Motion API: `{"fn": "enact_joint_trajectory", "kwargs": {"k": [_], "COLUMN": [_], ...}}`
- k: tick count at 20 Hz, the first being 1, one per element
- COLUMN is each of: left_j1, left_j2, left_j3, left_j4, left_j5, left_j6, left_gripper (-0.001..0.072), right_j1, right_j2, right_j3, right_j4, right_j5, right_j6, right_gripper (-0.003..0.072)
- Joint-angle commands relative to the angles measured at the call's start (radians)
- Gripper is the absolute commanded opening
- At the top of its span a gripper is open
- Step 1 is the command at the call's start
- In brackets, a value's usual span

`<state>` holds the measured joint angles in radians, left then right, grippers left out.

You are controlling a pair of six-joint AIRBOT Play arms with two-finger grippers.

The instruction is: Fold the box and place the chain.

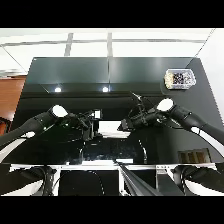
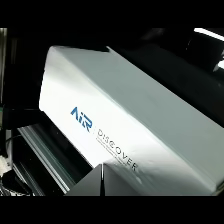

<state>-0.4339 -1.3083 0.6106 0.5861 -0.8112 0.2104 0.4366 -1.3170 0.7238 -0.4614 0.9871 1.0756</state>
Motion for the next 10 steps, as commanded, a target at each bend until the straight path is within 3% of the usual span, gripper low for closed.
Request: {"fn": "enact_joint_trajectory", "kwargs": {"k": [1,6,8,10], "left_j1": [0.001,0.001,0.001,0.001], "left_j2": [0.0,0.0,0.0,0.003], "left_j3": [0.001,0.001,0.001,0.002], "left_j4": [0.0,0.0,0.0,0.0], "left_j5": [-0.002,-0.002,0.0,0.03], "left_j6": [-0.001,-0.001,-0.001,-0.001], "left_gripper": [0.0466,0.0466,0.0466,0.0468], "right_j1": [0.002,0.002,-0.014,-0.055], "right_j2": [-0.009,0.002,0.035,0.101], "right_j3": [-0.006,0.005,0.055,0.142], "right_j4": [-0.045,-0.045,-0.073,-0.195], "right_j5": [-0.031,-0.012,0.056,0.193], "right_j6": [0.034,0.033,0.032,0.037], "right_gripper": [0.0016,0.0016,0.0017,0.0016]}}
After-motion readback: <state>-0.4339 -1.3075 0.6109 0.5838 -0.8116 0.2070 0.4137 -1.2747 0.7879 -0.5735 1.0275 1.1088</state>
